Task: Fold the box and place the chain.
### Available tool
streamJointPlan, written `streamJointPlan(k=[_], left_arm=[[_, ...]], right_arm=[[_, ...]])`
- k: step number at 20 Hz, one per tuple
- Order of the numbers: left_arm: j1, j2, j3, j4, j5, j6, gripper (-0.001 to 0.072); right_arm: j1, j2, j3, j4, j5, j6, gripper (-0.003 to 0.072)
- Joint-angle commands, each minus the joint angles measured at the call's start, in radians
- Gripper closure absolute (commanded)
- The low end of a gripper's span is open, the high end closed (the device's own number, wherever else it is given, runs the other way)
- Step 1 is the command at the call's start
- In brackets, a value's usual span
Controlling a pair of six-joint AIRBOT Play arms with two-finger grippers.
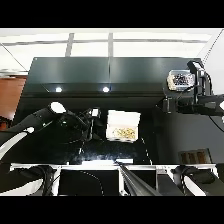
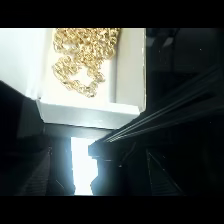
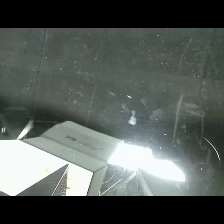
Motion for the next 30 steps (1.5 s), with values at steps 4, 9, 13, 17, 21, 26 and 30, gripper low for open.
streamJointPlan(k=[4, 9, 13, 17, 21, 26, 30], left_arm=[[0.001, -0.017, 0.026, -0.004, 0.005, 0.033, -0.0001], [-0.052, -0.024, 0.026, -0.006, 0.032, 0.035, -0.0001], [-0.078, -0.034, 0.026, -0.018, 0.075, 0.035, -0.0001], [-0.079, -0.036, 0.027, -0.059, 0.076, 0.036, 0.0000], [-0.083, -0.038, 0.028, -0.059, 0.077, 0.036, -0.0001], [-0.087, -0.039, 0.028, -0.059, 0.077, 0.036, -0.0001], [-0.088, -0.039, 0.028, -0.059, 0.078, 0.036, -0.0001]], right_arm=[[0.000, 0.001, 0.000, 0.002, 0.000, 0.000, 0.0192], [0.000, 0.001, 0.000, 0.002, 0.000, 0.000, 0.0192], [0.000, 0.001, 0.000, 0.002, 0.000, 0.000, 0.0192], [0.000, 0.001, 0.000, 0.002, 0.001, 0.000, 0.0192], [0.000, 0.001, 0.000, 0.002, 0.000, 0.000, 0.0192], [0.000, 0.001, 0.000, 0.002, 0.000, 0.000, 0.0192], [0.000, 0.001, 0.000, 0.002, 0.000, 0.000, 0.0192]])
